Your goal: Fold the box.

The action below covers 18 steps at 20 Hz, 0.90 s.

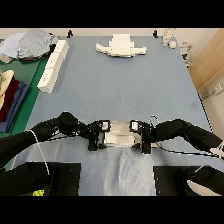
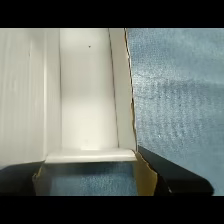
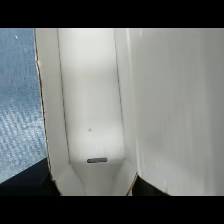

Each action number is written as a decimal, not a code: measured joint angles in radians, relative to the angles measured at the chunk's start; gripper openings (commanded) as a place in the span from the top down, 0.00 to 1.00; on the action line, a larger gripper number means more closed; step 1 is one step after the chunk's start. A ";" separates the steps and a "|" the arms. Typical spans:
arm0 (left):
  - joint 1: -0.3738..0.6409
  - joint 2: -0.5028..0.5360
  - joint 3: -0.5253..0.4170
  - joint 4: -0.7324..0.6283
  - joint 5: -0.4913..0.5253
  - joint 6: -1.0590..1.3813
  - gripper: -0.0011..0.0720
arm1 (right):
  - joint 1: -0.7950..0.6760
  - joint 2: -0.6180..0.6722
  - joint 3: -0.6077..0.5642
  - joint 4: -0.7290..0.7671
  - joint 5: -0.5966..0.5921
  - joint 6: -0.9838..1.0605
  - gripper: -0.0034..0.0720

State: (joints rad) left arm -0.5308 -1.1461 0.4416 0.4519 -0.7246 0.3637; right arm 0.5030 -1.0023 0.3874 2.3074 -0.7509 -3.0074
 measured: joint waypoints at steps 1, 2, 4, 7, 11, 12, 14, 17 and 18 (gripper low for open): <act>-0.002 0.000 0.000 0.006 0.004 -0.011 0.04 | 0.000 0.000 0.000 0.000 0.000 0.000 0.30; -0.006 0.000 0.000 0.011 0.013 -0.021 0.04 | 0.000 0.000 0.000 0.000 0.000 0.000 0.30; -0.018 0.000 0.000 0.016 0.032 -0.040 0.04 | 0.000 0.000 0.000 0.000 0.000 0.000 0.30; -0.030 0.000 0.000 0.021 0.053 -0.058 0.04 | 0.000 0.000 0.000 0.000 0.001 0.000 0.30; -0.035 0.000 0.001 0.023 0.066 -0.069 0.20 | 0.000 0.000 0.000 0.000 0.001 -0.001 0.30; -0.036 0.000 0.001 0.022 0.074 -0.069 0.27 | 0.000 0.000 0.000 0.000 0.002 0.003 0.30; -0.039 0.000 0.001 0.022 0.076 -0.071 0.27 | 0.000 0.000 0.000 0.000 0.003 0.003 0.30; -0.045 0.000 0.002 0.022 0.079 -0.072 0.27 | 0.000 0.000 0.000 0.000 0.003 0.000 0.30; -0.046 0.000 0.002 0.021 0.079 -0.073 0.27 | 0.000 0.000 0.000 0.000 0.003 0.000 0.30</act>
